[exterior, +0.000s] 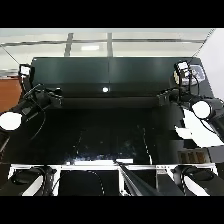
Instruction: Fold the box and place the chain.
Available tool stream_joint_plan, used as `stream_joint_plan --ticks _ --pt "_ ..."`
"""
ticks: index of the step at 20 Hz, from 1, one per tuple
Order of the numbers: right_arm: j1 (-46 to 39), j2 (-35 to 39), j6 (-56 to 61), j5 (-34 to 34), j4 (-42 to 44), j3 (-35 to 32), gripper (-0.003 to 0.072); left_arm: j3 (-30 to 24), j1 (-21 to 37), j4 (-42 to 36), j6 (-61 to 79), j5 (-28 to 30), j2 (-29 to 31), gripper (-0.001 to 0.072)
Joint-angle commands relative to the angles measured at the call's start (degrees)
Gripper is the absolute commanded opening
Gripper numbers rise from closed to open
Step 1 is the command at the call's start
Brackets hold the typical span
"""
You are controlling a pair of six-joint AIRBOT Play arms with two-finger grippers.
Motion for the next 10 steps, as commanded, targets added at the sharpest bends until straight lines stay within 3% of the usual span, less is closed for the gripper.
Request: stream_joint_plan --ticks 1,4,5,6,7,8,10 --pt "0.2 0.0 0.2 -1.0 4.4 0.0 0.0011 0.0 0.0 -4.9 -0.8 4.9 -0.3 0.0027" --pt "0.1 -1.0 0.1 -5.2 6.5 0.0 0.0034 -0.1 0.0 -9.4 -0.7 9.4 -2.3 0.0027" --pt "0.0 -2.1 0.2 -8.0 6.6 0.0 0.0382 -0.1 0.0 -9.4 -0.8 10.0 -3.4 0.0031" --pt "0.0 -3.5 0.1 -10.0 6.5 0.0 0.072 0.0 0.0 -9.5 -0.8 10.6 -4.7 0.0146" --pt "-0.2 -4.8 0.1 -9.9 6.2 0.1 0.072 0.0 0.0 -9.5 -0.8 9.8 -6.1 0.0572" --pt "-1.2 -5.7 0.2 -6.6 6.1 0.7 0.072 0.1 0.0 -9.0 -0.4 7.8 -7.4 0.071" --pt "-7.4 -6.2 5.2 3.0 -3.3 3.8 0.072 1.8 1.6 -0.5 -0.3 -0.2 -8.0 0.0709"
